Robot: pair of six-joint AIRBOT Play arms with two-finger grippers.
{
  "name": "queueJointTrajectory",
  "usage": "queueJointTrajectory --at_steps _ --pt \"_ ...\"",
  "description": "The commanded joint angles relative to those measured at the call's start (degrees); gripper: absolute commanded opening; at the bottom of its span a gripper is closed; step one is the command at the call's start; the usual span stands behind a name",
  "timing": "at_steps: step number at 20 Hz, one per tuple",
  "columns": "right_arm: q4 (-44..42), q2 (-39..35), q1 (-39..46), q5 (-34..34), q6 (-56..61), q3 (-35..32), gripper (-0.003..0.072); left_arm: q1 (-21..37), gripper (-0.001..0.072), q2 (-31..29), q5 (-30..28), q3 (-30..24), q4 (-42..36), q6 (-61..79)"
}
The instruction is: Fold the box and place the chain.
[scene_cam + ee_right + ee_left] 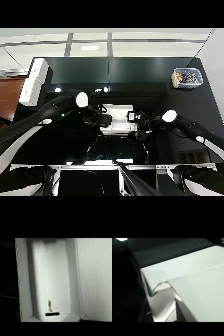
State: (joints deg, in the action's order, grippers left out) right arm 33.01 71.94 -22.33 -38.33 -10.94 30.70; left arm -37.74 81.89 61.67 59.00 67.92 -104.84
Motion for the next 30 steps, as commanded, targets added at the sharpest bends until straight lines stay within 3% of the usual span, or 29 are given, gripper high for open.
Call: queueJointTrajectory --at_steps 1,5,11,21,24,25,29,30 --pt "0.02 0.02 0.00 -0.02 0.00 0.00 0.0128 -3.61 0.0397 0.00 -0.42 0.37 11.17 -8.92" --pt "0.02 0.02 0.00 0.00 0.00 0.00 0.0128 -4.22 0.0397 0.15 -1.22 0.76 15.26 -12.90" --pt "0.00 0.02 0.00 -0.02 0.00 0.00 0.0128 -7.15 0.0395 6.25 4.17 6.62 15.45 -15.82" --pt "0.02 0.02 0.00 -0.04 -0.02 0.00 0.0128 -8.59 0.0389 7.87 4.33 7.67 17.88 -24.65" --pt "0.02 0.02 0.00 -0.04 -0.02 0.00 0.0128 -8.63 0.0084 8.00 4.20 7.91 17.97 -24.57" --pt "0.02 0.02 0.00 -0.04 -0.02 0.00 0.0128 -8.87 0.0025 8.07 4.11 7.93 18.10 -24.52" --pt "0.02 0.02 0.00 -0.04 -0.02 0.00 0.0128 -9.38 0.0029 8.09 3.96 7.96 18.60 -24.55" --pt "0.02 0.02 0.00 -0.04 -0.02 0.00 0.0128 -9.35 0.0076 8.09 3.93 8.02 18.56 -24.57"
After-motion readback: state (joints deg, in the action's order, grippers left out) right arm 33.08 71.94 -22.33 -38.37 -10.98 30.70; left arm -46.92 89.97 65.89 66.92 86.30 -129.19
